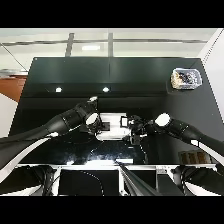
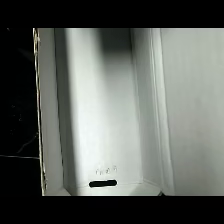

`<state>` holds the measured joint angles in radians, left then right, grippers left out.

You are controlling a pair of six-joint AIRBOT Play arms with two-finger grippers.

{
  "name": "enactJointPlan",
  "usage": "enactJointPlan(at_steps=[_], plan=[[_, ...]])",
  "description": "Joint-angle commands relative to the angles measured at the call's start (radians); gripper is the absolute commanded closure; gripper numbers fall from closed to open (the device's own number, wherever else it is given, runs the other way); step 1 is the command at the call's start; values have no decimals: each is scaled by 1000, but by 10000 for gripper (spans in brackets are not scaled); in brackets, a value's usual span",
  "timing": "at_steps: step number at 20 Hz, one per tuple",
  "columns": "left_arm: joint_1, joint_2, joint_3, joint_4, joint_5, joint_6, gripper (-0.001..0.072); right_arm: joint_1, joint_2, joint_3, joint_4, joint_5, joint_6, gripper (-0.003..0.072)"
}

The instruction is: Fold the box and place the chain.

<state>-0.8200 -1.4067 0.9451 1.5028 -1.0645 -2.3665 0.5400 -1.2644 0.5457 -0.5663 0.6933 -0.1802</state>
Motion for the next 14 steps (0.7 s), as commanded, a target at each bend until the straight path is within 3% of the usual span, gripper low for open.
enactJointPlan(at_steps=[1, 2, 6, 7, 9, 10, 14], plan=[[-3, -1, 1, -5, 6, 0, 606, 0, 0, 0, 0, 0, 0, 375], [-2, -1, 1, -5, 5, 0, 678, 0, 0, 0, 1, 0, 0, 375], [-10, 0, 1, -5, 6, 2, 680, 0, 0, 0, 0, 0, 0, 375], [-10, 0, 2, -5, 5, 2, 637, 0, 0, 0, 0, 0, 0, 375], [-6, 3, 2, -2, 5, 2, 391, 0, 0, 0, 1, 0, 0, 374], [0, 6, 2, -1, 4, 2, 335, 0, 0, 0, 1, 0, 0, 374], [2, 8, 2, 0, -1, 2, 335, 0, 0, 0, 1, 0, 0, 374]])
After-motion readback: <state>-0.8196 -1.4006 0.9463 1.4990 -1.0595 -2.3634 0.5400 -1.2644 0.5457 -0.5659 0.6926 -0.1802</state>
